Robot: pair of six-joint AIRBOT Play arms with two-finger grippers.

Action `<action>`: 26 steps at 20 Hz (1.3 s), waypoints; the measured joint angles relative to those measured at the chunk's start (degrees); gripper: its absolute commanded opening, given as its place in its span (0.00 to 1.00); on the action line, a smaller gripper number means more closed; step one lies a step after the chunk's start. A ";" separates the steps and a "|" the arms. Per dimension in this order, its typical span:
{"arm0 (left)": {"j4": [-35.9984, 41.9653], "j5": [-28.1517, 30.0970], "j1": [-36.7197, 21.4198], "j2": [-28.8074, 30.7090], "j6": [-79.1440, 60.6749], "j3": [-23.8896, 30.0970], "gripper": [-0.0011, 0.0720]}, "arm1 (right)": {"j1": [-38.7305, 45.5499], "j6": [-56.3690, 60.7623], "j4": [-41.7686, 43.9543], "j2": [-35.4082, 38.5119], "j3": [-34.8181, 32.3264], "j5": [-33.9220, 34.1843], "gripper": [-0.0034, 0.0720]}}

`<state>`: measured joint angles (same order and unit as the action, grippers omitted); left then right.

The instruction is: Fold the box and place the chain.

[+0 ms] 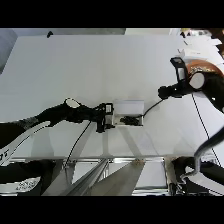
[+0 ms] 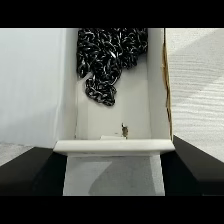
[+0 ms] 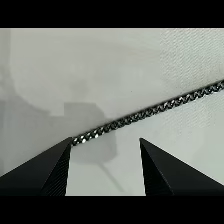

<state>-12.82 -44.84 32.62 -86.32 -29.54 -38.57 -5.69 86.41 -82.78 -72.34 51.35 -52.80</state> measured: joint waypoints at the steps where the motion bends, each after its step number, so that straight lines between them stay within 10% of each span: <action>1: -0.02 0.00 0.00 0.00 -0.02 0.00 0.36 | 0.15 0.68 -0.17 -1.75 0.00 0.70 0.67; 16: 0.00 0.00 0.00 0.00 0.00 0.02 0.36 | 0.42 4.90 -4.07 -9.20 0.02 2.54 0.48; 21: 0.00 0.00 0.00 0.00 0.00 0.00 0.36 | 0.46 5.09 -4.92 -10.43 0.13 2.21 0.07; 26: 0.00 0.02 0.00 0.00 0.00 0.00 0.36 | 0.35 3.76 -3.72 -8.37 -0.07 -0.83 0.07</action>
<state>-12.82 -44.82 32.62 -86.32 -29.54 -38.57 -5.34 90.17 -86.50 -80.71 51.29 -53.63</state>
